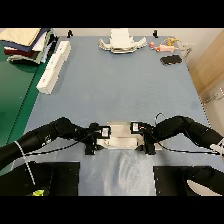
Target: Fold the box.
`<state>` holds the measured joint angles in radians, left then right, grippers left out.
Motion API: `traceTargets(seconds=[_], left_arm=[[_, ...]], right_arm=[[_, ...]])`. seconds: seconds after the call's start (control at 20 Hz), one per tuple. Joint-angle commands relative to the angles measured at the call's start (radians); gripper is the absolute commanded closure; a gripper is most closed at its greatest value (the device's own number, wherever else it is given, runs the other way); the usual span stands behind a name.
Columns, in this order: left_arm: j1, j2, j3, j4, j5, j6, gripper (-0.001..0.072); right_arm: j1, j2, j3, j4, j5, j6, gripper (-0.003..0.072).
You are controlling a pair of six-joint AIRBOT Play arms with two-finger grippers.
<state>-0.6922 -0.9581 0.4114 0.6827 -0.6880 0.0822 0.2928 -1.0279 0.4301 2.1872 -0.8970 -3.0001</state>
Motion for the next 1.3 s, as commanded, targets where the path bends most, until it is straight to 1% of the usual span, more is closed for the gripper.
traceTargets(seconds=[0.0, 0.15, 0.2, 0.25, 0.35, 0.45, 0.65, 0.8, 0.85, 0.9, 0.95, 1.0, 1.15, 1.2, 1.25], left_arm=[[0.002, 0.014, 0.001, 0.096, -0.037, -0.056, 0.0265], [0.0, 0.018, 0.001, 0.071, -0.012, -0.047, 0.0268], [0.0, 0.018, 0.001, 0.032, 0.011, -0.035, 0.0288], [0.0, 0.016, 0.001, -0.008, 0.031, -0.006, 0.0378], [-0.004, 0.0, 0.001, -0.096, 0.054, 0.036, 0.0377], [-0.032, -0.021, 0.01, -0.131, 0.058, 0.04, 0.0543], [-0.078, -0.063, 0.016, -0.159, 0.141, 0.042, 0.0544], [-0.082, -0.081, 0.02, -0.161, 0.153, 0.042, 0.054], [-0.086, -0.081, 0.02, -0.161, 0.152, 0.041, 0.05], [-0.088, -0.081, 0.02, -0.161, 0.144, 0.041, 0.0305], [-0.088, -0.081, 0.02, -0.163, 0.13, 0.033, 0.0176], [-0.087, -0.081, 0.019, -0.163, 0.121, 0.018, 0.0167], [-0.087, -0.081, 0.02, -0.159, 0.121, -0.035, 0.0169], [-0.087, -0.081, 0.02, -0.151, 0.123, -0.054, 0.0234], [-0.087, -0.077, 0.021, -0.121, 0.121, -0.072, 0.0465]], right_arm=[[0.0, 0.001, 0.001, 0.0, 0.0, 0.0, 0.0224], [0.0, 0.001, 0.001, 0.0, 0.0, 0.0, 0.0224], [0.0, 0.001, 0.001, 0.0, 0.0, 0.0, 0.0225], [0.0, 0.001, 0.001, 0.0, 0.0, 0.0, 0.0225], [0.0, 0.001, 0.001, 0.0, 0.0, 0.0, 0.0224], [0.0, 0.001, 0.001, 0.0, 0.0, 0.0, 0.0224], [0.0, 0.001, 0.001, 0.0, 0.0, 0.0, 0.0224], [0.0, 0.001, 0.001, 0.0, 0.0, 0.0, 0.0224], [0.0, 0.001, 0.001, 0.0, 0.0, 0.0, 0.0224], [0.0, 0.001, 0.001, 0.0, 0.0, 0.0, 0.0224], [0.0, 0.001, 0.001, 0.0, 0.0, 0.0, 0.0224], [0.0, 0.001, 0.001, 0.0, 0.0, 0.0, 0.0224], [0.0, 0.001, 0.001, 0.0, 0.0, 0.0, 0.0224], [0.0, 0.001, 0.001, 0.0, 0.0, 0.0, 0.0224], [0.0, 0.001, 0.001, 0.0, 0.0, 0.0, 0.0224]])
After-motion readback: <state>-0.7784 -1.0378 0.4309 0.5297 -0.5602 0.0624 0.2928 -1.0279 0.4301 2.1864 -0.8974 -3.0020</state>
